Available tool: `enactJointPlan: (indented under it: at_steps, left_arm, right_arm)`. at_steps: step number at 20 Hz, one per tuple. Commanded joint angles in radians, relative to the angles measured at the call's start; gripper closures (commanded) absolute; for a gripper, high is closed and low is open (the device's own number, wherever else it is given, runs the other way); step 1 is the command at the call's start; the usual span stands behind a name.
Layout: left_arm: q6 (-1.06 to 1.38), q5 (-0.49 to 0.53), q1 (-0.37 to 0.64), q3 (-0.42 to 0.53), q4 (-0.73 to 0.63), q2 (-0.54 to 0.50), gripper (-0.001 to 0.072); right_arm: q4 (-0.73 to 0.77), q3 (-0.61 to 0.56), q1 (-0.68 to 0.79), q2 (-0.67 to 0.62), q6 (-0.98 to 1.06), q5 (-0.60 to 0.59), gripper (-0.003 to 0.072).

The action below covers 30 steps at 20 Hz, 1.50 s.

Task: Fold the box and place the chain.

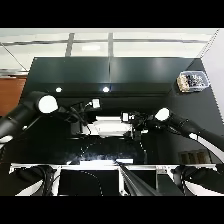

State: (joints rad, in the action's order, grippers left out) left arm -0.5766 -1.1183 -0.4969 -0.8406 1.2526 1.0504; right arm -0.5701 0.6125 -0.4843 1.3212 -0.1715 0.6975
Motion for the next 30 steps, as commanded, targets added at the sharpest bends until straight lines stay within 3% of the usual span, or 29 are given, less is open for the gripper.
enactJointPlan:
  at_steps: [1, 3, 6, 10, 14, 16, 21, 23, 25, 26, 27, 30]
  left_arm:
    - [-0.169, -0.113, 0.0, 0.009, -0.095, -0.072, 0.0682]
    - [-0.159, -0.043, 0.0, 0.06, -0.373, -0.061, 0.0681]
    - [-0.153, 0.233, 0.0, 0.148, -0.645, -0.024, 0.0681]
    - [-0.152, 0.494, 0.0, 0.168, -0.722, 0.091, 0.0681]
    - [-0.096, 0.644, 0.0, 0.168, -0.718, 0.161, 0.0681]
    - [-0.076, 0.643, 0.0, 0.167, -0.7, 0.19, 0.0682]
    - [-0.074, 0.496, 0.009, 0.159, -0.5, 0.24, 0.0681]
    - [-0.069, 0.402, 0.027, 0.125, -0.493, 0.259, 0.068]
    - [0.026, 0.392, 0.027, 0.093, -0.49, 0.263, 0.0672]
    - [0.049, 0.392, 0.03, 0.069, -0.478, 0.261, 0.0582]
    - [0.048, 0.382, 0.037, 0.037, -0.459, 0.256, 0.0553]
    - [0.048, 0.233, 0.091, -0.051, -0.426, 0.211, 0.0546]
  right_arm:
    - [0.001, 0.0, 0.0, 0.001, 0.001, -0.003, 0.0578]
    - [0.001, 0.0, 0.0, 0.001, 0.001, -0.003, 0.0578]
    - [0.001, 0.0, 0.0, 0.001, 0.001, -0.003, 0.0578]
    - [0.001, 0.0, 0.0, 0.001, 0.001, -0.003, 0.0578]
    - [0.001, 0.0, 0.0, 0.001, 0.001, -0.003, 0.0578]
    - [0.001, 0.0, 0.0, 0.001, 0.001, -0.003, 0.0578]
    - [0.001, 0.0, 0.0, 0.001, 0.002, -0.003, 0.0578]
    - [0.001, 0.0, 0.0, 0.001, 0.002, -0.003, 0.0578]
    - [0.001, 0.0, 0.0, 0.001, 0.002, -0.003, 0.0578]
    - [0.001, 0.0, 0.0, 0.001, 0.002, -0.003, 0.0578]
    - [0.001, 0.0, 0.0, 0.001, 0.002, -0.003, 0.0578]
    - [0.001, 0.0, 0.0, 0.001, 0.002, -0.003, 0.0578]
